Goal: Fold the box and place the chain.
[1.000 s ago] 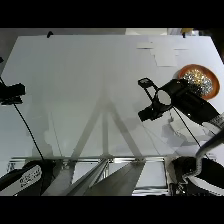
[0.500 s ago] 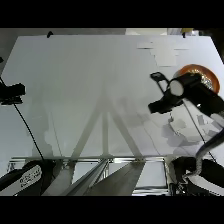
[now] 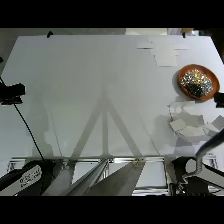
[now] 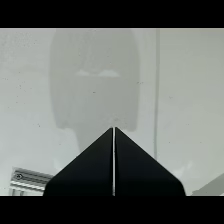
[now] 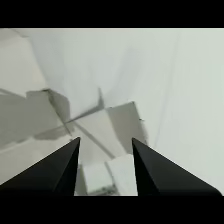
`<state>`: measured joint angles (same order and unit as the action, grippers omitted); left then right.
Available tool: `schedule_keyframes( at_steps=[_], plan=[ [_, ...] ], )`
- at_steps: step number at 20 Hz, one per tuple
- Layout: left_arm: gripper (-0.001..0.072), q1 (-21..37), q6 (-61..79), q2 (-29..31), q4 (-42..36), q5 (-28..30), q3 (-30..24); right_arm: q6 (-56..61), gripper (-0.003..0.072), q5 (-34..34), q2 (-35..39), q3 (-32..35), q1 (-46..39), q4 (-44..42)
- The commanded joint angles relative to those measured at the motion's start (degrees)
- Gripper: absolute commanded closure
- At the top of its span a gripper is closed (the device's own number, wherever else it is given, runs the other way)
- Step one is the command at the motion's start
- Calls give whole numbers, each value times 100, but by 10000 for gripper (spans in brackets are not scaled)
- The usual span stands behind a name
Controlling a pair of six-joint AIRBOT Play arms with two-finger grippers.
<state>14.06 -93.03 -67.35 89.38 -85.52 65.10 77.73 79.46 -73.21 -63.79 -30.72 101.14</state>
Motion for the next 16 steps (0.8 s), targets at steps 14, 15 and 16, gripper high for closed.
schedule_keyframes(
  at_steps=[14, 15, 16],
  plan=[
    [700, 7, 2, 4, 0, 0, -2, -1438, 641, 695, -1547, -142, -505, 37],
    [700, 7, 0, 4, 0, 0, -2, -1543, 668, 815, -1543, -142, -369, 48],
    [700, 7, 2, 4, 0, 0, -2, -1539, 668, 831, -1504, -142, -175, 63]
  ],
)
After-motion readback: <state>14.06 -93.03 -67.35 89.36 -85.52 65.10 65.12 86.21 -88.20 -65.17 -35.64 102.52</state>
